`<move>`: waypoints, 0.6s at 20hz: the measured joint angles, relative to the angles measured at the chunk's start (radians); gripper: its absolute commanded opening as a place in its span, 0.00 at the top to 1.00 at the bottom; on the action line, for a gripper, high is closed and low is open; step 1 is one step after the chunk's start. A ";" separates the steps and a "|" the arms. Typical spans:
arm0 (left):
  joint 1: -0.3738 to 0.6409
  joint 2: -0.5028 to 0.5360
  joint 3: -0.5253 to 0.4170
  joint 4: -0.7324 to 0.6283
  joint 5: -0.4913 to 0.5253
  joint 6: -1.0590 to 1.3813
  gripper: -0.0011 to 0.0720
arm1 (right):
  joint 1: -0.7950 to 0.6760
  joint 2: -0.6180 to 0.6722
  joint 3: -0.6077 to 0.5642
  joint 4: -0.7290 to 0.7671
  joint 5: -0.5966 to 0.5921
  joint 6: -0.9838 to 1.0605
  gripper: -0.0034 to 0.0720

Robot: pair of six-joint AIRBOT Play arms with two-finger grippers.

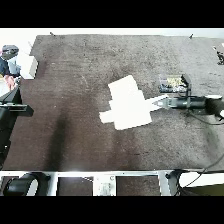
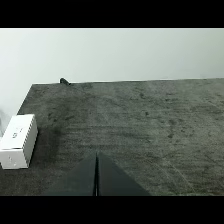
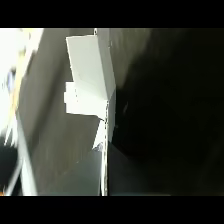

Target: Fold the box and place the chain.

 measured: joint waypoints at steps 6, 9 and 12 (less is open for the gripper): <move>0.000 0.000 0.000 0.000 -0.002 0.000 0.97 | 0.312 0.089 -0.152 0.240 -0.441 -0.046 0.95; 0.000 0.000 0.000 0.000 -0.019 0.000 0.97 | 0.421 0.056 -0.105 0.297 -0.575 -0.054 0.95; 0.000 0.000 0.000 -0.012 -0.074 -0.002 0.54 | 0.476 0.020 -0.054 0.342 -0.680 -0.053 0.95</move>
